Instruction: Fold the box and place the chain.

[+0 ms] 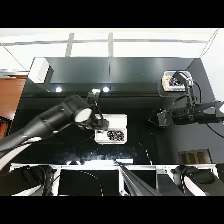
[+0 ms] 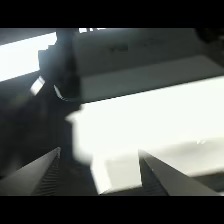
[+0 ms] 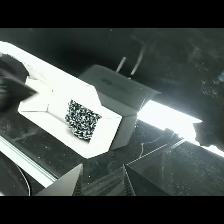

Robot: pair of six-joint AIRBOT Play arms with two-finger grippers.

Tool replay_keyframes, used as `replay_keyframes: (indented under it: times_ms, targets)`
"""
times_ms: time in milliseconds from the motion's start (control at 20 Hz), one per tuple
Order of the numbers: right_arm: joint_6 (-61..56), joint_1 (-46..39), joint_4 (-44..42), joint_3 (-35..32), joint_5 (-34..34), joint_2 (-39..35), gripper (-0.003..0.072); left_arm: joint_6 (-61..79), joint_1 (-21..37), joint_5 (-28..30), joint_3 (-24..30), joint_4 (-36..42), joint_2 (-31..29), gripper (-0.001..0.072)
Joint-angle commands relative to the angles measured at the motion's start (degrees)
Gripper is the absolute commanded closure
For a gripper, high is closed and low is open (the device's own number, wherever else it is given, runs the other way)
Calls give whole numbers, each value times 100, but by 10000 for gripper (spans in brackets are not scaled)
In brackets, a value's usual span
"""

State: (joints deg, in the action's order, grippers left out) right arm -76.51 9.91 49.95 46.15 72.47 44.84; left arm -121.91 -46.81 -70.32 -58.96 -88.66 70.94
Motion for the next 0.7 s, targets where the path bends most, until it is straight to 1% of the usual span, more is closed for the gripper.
replay_keyframes:
  times_ms: [0,50,150,200,250,300,350,400,450,500,550,600,650]
  targets:
    - [-2,-28,59,2,26,-15,371,1515,374,-1001,116,-669,-922,159]
    - [-7,-26,103,2,20,-15,372,1954,610,-1023,337,-688,-1241,158]
    - [-7,-26,136,2,-9,-15,372,2575,1449,-793,914,-452,-1845,158]
    - [-28,-26,133,2,-48,-15,371,2824,2061,-544,1239,-66,-2065,158]
    - [-63,-26,133,2,-96,-15,371,3119,2693,-247,1534,533,-2179,158]
    - [-70,-26,133,2,-151,-15,371,3792,3386,61,1856,1596,-2208,158]
    - [-72,-26,133,2,-214,-15,372,4894,3978,284,2181,2959,-2192,158]
    - [-81,-26,133,2,-264,-15,371,6380,4507,345,2546,4538,-2164,158]
    - [-90,-28,133,2,-299,-15,372,7755,4828,313,2855,5707,-2127,159]
    - [-92,-26,133,2,-306,-15,371,8944,4986,341,3123,6441,-2092,158]
    - [-92,-26,133,2,-302,-15,371,9908,4990,474,3316,6677,-2061,135]
    - [-92,-26,136,2,-304,-15,371,10810,4911,544,3449,6634,-2028,34]
    - [-92,-26,136,2,-306,-15,372,11687,4813,557,3506,6367,-1987,-1]
